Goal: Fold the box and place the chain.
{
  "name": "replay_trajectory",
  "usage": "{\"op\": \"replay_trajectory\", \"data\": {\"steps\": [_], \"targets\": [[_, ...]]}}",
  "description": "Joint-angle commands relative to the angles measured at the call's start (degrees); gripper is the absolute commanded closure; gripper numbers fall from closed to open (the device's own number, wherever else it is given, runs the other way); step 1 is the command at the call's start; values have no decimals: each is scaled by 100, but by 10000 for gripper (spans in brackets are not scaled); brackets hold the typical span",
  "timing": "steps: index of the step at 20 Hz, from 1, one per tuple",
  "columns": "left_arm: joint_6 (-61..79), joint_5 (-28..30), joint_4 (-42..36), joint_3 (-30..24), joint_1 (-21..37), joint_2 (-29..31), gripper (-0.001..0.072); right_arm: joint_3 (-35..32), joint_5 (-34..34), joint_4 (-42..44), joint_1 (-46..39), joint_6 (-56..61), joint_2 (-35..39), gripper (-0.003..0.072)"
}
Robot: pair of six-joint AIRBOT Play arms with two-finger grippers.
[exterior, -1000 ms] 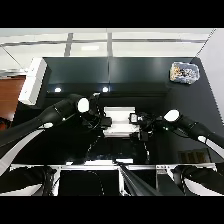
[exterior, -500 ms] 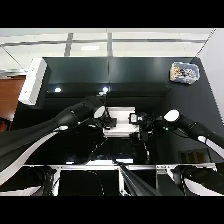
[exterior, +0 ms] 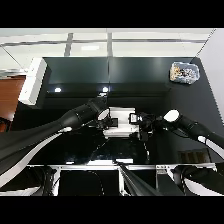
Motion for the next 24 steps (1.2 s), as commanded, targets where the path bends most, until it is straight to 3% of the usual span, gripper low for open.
{"op": "replay_trajectory", "data": {"steps": [1,2,3,4,5,6,8,12,13,14,15,19,24], "targets": [[-9,-61,-42,4,-2,-7,581,2,-2,0,4,-7,-2,323],[-11,-61,-90,4,-2,-7,359,2,0,0,4,-7,-2,323],[-11,-72,-87,4,-2,-7,269,2,0,0,4,-7,-2,323],[-11,-81,-87,4,-2,-7,269,2,0,0,4,-7,-2,323],[-28,-81,-87,4,-2,-11,283,2,0,0,4,-7,-2,323],[-114,-79,-72,4,-2,-22,436,2,0,0,2,-7,-2,323],[-133,-50,-66,4,-4,-48,667,2,0,0,2,-7,-2,322],[-133,-61,-70,4,-2,-83,684,2,4,0,2,-7,-2,322],[-133,-61,-68,4,-2,-83,684,2,4,-2,2,-2,-2,250],[-133,-59,-66,4,-2,-81,684,2,2,-4,0,0,20,8],[-131,-61,-68,4,-2,-81,684,7,7,-44,0,61,83,-34],[-116,-81,-66,4,-2,-81,683,33,264,-935,0,579,592,-34],[-116,-79,-68,4,-2,-81,683,33,367,-1054,0,444,782,-34]]}}
